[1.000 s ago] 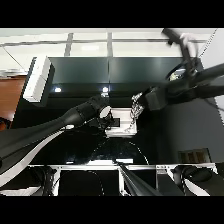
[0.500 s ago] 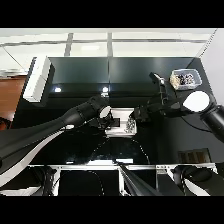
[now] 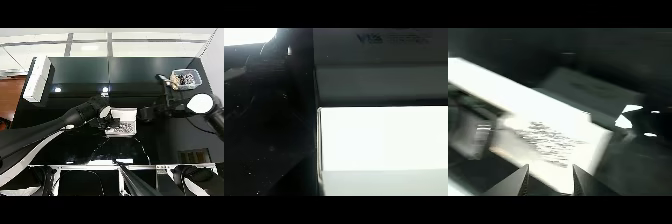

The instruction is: Fold the box and place the chain.

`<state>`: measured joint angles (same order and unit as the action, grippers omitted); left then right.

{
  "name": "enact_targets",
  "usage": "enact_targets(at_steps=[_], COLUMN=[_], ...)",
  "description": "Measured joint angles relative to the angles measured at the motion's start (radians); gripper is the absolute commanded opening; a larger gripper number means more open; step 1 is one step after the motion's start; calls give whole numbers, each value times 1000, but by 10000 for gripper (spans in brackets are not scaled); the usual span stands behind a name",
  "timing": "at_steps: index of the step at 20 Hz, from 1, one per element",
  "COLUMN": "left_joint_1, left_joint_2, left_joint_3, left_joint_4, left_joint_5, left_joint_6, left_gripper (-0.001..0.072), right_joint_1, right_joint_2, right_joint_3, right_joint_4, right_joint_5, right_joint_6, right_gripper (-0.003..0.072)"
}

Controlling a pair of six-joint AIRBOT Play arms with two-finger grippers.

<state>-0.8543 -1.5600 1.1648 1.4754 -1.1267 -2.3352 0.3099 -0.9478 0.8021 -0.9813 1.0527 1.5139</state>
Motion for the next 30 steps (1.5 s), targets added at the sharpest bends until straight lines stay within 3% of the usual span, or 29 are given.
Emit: enact_targets(at_steps=[4,5,6,7,11,15,17,20,23,27,29,30], left_joint_1=[2,2,2,2,-12,-53,-42,87,307,520,557,563], left_joint_2=[-8,-10,-12,-12,29,165,259,397,487,492,471,460], left_joint_3=[1,2,6,15,60,48,-18,-194,-397,-568,-602,-612], left_joint_4=[-2,-2,-2,-2,42,156,216,215,-47,-594,-777,-831], left_joint_5=[-2,-4,-9,-17,-68,-143,-171,-156,-5,151,166,173], left_joint_6=[2,2,1,-4,-11,60,79,100,259,879,1254,1423], left_gripper=[37,195,446,554,564,564,564,564,561,565,715,716], right_joint_1=[-82,-90,-95,-97,-92,-90,-90,-90,-90,-90,-90,-90], right_joint_2=[25,28,30,31,34,34,34,34,34,34,34,34], right_joint_3=[3,3,3,3,2,2,2,1,1,1,1,1], right_joint_4=[-85,-95,-104,-111,-124,-140,-147,-152,-155,-156,-156,-156], right_joint_5=[43,50,55,60,70,82,85,87,87,87,88,88], right_joint_6=[-2,-3,-3,-3,-6,-7,-7,-7,-7,-7,-6,-2], right_gripper=[330,330,330,330,330,330,330,330,330,330,330,330])
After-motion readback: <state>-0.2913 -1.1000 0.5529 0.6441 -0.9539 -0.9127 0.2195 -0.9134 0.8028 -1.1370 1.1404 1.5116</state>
